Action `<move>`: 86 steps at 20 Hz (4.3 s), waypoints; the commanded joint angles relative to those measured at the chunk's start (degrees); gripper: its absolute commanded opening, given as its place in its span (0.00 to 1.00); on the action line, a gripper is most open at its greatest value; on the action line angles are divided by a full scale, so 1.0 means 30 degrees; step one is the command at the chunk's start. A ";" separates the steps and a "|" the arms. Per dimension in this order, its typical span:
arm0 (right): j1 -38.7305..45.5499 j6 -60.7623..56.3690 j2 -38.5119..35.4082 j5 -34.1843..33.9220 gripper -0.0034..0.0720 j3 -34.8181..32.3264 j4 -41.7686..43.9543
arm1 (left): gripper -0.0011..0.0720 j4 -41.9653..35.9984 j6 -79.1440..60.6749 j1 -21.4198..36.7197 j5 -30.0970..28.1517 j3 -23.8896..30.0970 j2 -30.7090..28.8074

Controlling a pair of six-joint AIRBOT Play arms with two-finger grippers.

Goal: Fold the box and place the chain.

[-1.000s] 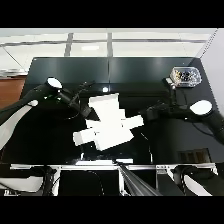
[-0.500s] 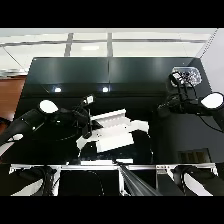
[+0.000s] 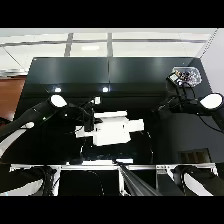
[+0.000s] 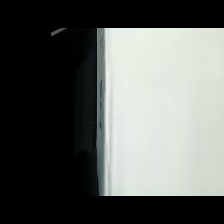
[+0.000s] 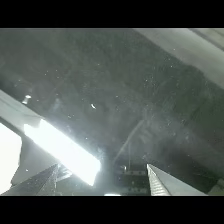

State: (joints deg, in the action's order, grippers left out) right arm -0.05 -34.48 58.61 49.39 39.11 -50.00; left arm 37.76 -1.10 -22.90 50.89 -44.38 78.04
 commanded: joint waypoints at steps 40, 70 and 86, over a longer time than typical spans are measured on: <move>-0.7206 0.8670 0.1858 0.0015 0.96 -0.1676 -0.0401 | 0.05 -0.1763 -0.3417 -0.0831 -0.1894 -0.0794 0.2142; -0.6222 1.6742 0.3716 -0.0408 0.96 -0.0452 0.8284 | 0.05 -0.1610 -0.3446 -0.0838 -0.0940 -0.0845 0.2142; -0.6921 1.7427 0.5246 -0.1829 0.96 -0.1814 0.7431 | 0.05 -0.1239 -0.3497 -0.0838 -0.0597 -0.0838 0.2142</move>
State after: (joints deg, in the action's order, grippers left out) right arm -20.78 17.63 73.58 44.27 33.69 -27.42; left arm 34.06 -11.64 -25.39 49.06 -46.85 84.44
